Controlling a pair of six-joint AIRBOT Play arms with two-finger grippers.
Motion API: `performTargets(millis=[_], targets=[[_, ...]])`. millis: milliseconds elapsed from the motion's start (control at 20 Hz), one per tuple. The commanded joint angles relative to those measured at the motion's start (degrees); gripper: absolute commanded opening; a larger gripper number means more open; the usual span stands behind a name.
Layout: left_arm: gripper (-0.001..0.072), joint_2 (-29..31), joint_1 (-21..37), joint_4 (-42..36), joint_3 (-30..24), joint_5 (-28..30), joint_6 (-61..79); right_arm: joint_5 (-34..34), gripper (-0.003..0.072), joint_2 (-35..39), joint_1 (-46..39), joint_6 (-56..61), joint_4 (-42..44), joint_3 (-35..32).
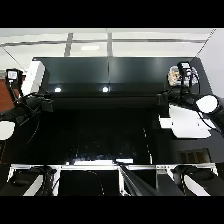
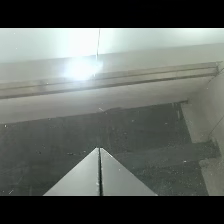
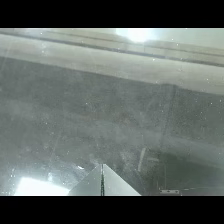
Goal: Fold the box and place the chain.
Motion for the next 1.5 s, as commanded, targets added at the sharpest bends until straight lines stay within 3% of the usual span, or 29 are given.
performTargets(millis=[0, 550, 700, 900, 950, 1000, 1050, 1150, 1300, 1450], targets=[[0.0026, 0.04, -0.02, 0.00, 0.00, 0.02, 0.00, 0.02, 0.0016, 0.02, 0.07, 0.02, 0.00, 0.04], [0.0026, 0.04, -0.02, 0.00, 0.00, 0.02, 0.00, -0.02, 0.0016, 0.02, 0.07, 0.02, 0.02, 0.04], [0.0027, 0.04, -0.02, -0.02, 0.00, 0.24, 0.00, -8.98, 0.0016, 0.00, 0.07, -0.42, 1.66, 0.04], [0.0027, -0.74, -0.17, -1.60, -0.02, 6.80, -0.02, -16.44, 0.0036, -0.11, -0.11, -0.44, 5.99, 0.04], [0.0043, -1.64, -0.15, -1.57, -0.02, 8.90, -0.02, -17.59, 0.0437, -0.13, -0.63, -0.46, 5.90, 0.04], [0.0294, -2.43, -0.17, -1.57, 0.00, 9.86, -0.02, -17.22, 0.0715, -0.35, -1.51, -0.52, 5.49, 0.04], [0.0715, -3.26, -0.20, -1.40, 0.00, 10.14, 0.00, -14.93, 0.0715, -0.66, -2.95, -0.52, 5.31, 0.17], [0.0711, -3.63, -0.15, 1.27, 0.02, 7.67, 0.98, -7.13, 0.0712, -2.80, -10.01, 3.61, 1.14, 2.03], [0.0710, -3.61, -0.13, 2.38, 0.02, 3.82, 1.09, 6.67, 0.0711, -9.88, -29.62, 11.63, -10.54, 11.15], [0.0710, -3.82, -0.15, 2.21, -0.02, 1.66, 1.09, 18.73, 0.0711, -18.03, -48.17, 11.43, -9.90, 20.76]])
